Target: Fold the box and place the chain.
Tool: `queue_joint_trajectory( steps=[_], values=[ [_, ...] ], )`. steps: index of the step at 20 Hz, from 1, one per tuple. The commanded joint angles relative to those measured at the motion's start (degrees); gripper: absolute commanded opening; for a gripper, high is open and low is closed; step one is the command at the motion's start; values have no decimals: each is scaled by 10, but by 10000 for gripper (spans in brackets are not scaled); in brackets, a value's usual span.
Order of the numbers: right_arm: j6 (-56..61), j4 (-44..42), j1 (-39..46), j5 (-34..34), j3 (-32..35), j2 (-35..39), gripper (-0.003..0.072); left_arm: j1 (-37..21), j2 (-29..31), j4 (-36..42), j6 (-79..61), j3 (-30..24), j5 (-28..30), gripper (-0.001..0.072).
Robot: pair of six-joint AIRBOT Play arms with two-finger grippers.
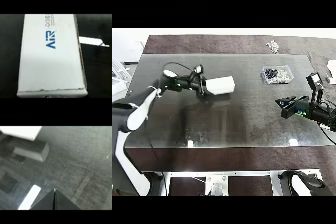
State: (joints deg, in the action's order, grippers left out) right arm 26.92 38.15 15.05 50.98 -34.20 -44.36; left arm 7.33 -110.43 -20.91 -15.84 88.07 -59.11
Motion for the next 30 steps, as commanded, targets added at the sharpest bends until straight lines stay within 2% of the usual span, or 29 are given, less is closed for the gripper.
queue_joint_trajectory(
  steps=[1, 4, 7, 12, 14, 23, 30],
  values=[
    [1, -2, 3, 0, 5, 2, 7, -57, 59, -3, 86, 1, 103, 18],
    [1, -2, 3, -3, 5, 2, 6, -131, 97, -5, 159, 1, 183, 18],
    [1, -2, 3, -10, 5, 2, 7, -207, 106, -21, 211, 1, 255, 18],
    [1, -2, 3, -22, 5, 2, 7, -296, 102, -40, 251, 1, 327, 19],
    [1, -2, 3, -22, 5, 2, 7, -316, 84, -42, 268, 1, 331, 19],
    [1, -28, 2, -52, 5, -2, 7, -332, -9, -41, 277, 1, 366, 18],
    [1, -46, 2, -58, 5, -5, 7, -335, -14, -32, 246, 7, 363, 20]
  ],
)
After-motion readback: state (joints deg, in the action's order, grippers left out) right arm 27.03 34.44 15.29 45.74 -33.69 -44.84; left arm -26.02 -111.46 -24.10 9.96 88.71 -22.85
